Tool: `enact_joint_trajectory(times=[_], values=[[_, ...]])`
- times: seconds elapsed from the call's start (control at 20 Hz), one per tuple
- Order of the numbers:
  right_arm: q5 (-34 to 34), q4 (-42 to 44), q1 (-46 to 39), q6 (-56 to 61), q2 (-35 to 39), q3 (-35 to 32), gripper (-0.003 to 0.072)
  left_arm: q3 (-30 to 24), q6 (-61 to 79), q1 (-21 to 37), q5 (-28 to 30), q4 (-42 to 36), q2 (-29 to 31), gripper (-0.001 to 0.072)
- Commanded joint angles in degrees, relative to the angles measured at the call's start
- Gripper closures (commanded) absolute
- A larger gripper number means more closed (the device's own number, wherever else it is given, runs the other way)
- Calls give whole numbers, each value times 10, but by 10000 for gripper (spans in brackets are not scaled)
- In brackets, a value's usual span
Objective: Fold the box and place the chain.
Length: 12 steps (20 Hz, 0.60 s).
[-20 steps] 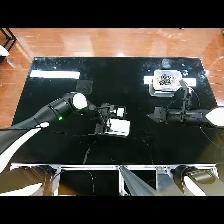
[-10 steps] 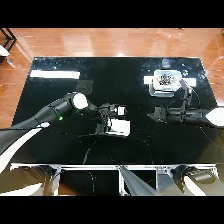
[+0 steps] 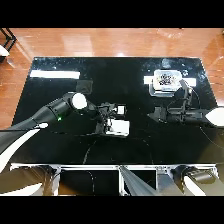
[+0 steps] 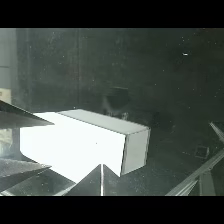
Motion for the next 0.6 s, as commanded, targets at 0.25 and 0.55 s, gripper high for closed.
enact_joint_trajectory(times=[0.25,0.55], values=[[-1,0,0,0,1,0,666,0,-28,0,-4,0,0,90],[-1,0,0,0,1,0,666,0,-51,0,-9,0,-9,90]])
